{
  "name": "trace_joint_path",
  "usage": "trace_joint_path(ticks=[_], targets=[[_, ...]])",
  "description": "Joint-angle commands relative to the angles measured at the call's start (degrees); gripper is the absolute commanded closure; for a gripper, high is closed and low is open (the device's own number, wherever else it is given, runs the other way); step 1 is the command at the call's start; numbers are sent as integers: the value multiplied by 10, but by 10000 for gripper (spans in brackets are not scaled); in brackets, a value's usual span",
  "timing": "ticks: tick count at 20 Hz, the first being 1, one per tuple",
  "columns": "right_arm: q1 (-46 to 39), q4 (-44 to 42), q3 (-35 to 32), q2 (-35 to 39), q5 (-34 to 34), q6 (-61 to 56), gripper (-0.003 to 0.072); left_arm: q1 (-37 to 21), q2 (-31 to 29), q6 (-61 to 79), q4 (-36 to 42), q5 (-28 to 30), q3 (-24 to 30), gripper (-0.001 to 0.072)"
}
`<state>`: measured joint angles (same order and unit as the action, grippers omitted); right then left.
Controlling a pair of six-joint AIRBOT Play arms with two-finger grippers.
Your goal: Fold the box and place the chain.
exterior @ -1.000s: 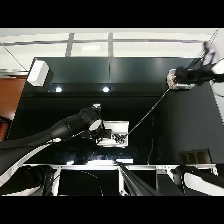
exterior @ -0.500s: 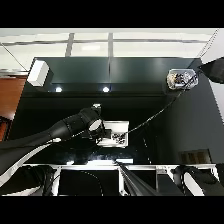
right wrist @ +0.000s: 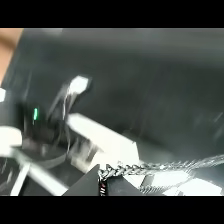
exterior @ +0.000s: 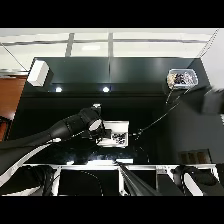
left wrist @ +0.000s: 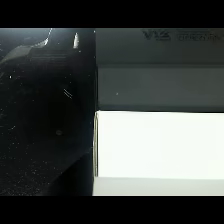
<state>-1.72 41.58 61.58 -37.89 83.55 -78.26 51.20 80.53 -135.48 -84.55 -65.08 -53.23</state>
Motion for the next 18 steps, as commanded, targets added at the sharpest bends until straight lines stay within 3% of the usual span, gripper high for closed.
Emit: trace_joint_path(ticks=[1,5,10,18], targets=[[89,-13,-102,3,-30,-9,669,0,0,0,0,1,0,677],[226,-76,-226,-11,-214,-19,669,0,0,0,0,0,0,677],[342,-110,-248,-75,-388,-19,669,0,0,0,0,1,0,678],[375,-107,-248,-164,-423,-19,667,0,0,0,0,0,0,677]])
